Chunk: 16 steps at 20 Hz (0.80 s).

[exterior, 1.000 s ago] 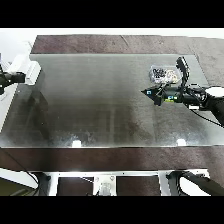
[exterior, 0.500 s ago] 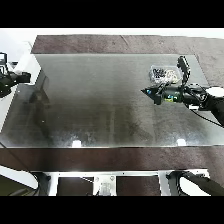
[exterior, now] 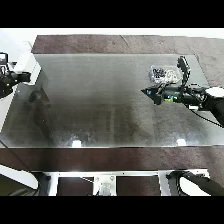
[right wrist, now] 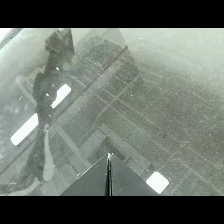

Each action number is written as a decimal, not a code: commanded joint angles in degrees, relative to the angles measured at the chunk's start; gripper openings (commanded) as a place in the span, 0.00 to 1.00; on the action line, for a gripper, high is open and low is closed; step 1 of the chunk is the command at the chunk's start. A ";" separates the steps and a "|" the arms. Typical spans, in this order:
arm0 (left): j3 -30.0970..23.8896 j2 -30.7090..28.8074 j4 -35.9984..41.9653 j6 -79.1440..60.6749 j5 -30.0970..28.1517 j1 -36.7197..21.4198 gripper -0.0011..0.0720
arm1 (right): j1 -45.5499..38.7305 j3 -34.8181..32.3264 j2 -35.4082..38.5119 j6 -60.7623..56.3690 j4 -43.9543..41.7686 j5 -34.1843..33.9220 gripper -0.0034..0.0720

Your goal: Fold the box and place the chain.

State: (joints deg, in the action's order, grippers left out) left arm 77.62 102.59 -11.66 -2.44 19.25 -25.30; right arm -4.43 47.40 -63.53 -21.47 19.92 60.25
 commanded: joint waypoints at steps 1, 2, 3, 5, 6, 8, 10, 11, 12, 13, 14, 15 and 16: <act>0.07 0.07 0.17 -1.77 0.26 0.00 0.81 | 0.04 -0.02 0.02 0.00 0.00 0.00 0.06; 0.07 0.07 0.17 -2.51 -0.13 0.00 0.96 | 0.07 -0.02 0.02 0.00 -0.02 -0.02 0.09; 0.07 0.07 0.15 -2.62 -0.85 0.00 1.00 | 0.07 -0.02 0.02 0.00 -0.02 0.00 0.24; 0.07 0.07 0.13 -4.13 -0.79 0.00 1.00 | 0.07 -0.02 0.02 0.00 0.00 0.02 0.32; 0.07 0.07 0.13 -4.13 -0.74 0.00 1.00 | 0.07 -0.02 0.02 0.00 -0.02 0.31 0.32; 0.33 -0.13 0.13 -5.03 -0.50 0.00 1.00 | 0.07 -0.02 0.02 0.00 0.00 0.42 0.35; 1.55 -0.52 0.09 -5.57 -0.09 -0.02 1.00 | 0.04 -0.02 0.02 0.00 0.02 0.42 0.44; 1.99 -1.22 0.09 -5.57 0.11 -0.20 1.00 | 0.04 -0.02 0.02 0.00 0.00 0.42 0.46; 2.21 -2.01 0.07 -5.62 0.31 -0.39 1.00 | 0.04 -0.02 0.02 0.00 0.00 0.42 0.52; 2.27 -2.99 -0.15 -5.68 0.35 -0.70 1.00 | 0.07 -0.02 0.02 0.02 0.00 0.39 0.61; 2.32 -3.74 -0.26 -6.73 0.24 -0.81 1.00 | 0.07 -0.02 0.02 0.00 -0.04 0.39 0.65; 2.34 -4.61 -0.33 -7.08 0.94 -1.09 1.00 | 0.04 -0.02 0.02 0.02 -0.02 0.37 0.69; 2.32 -5.44 -0.37 -7.06 1.86 -1.33 1.00 | 0.04 -0.02 0.02 0.00 -0.02 0.39 0.74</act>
State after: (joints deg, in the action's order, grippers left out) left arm 79.64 99.18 -11.79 -8.51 19.77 -26.06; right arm -4.43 47.40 -63.53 -21.47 19.92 60.62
